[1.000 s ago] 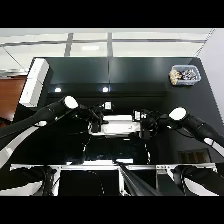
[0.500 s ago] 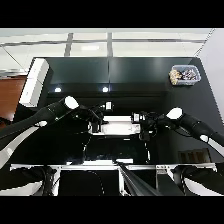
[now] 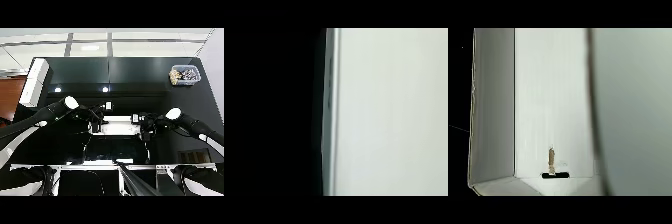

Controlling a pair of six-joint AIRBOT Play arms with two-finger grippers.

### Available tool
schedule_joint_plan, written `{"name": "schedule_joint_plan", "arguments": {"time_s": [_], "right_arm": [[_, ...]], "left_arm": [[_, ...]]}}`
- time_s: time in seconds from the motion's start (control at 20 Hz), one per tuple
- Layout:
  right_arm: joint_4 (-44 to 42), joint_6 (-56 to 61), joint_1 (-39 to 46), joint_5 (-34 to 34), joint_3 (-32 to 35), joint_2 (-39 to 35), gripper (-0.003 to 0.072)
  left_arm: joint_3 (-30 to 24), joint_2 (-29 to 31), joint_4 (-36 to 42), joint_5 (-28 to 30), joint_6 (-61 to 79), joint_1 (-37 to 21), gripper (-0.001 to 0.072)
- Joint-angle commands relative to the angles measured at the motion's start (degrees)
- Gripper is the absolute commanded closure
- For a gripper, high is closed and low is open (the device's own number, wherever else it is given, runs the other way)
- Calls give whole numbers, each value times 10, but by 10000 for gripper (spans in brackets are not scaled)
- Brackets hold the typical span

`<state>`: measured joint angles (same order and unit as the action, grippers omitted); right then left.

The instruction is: Fold the box and place the chain.

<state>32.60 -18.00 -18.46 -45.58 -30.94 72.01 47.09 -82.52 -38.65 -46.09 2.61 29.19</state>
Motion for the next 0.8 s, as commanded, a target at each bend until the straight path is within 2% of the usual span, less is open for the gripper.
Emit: {"name": "schedule_joint_plan", "arguments": {"time_s": [0.0,0.75], "right_arm": [[13,15,-12,17,0,2,15],[19,26,-8,18,-1,3,16]], "left_arm": [[0,0,0,0,0,0,679],[0,0,1,-5,0,0,679]]}}
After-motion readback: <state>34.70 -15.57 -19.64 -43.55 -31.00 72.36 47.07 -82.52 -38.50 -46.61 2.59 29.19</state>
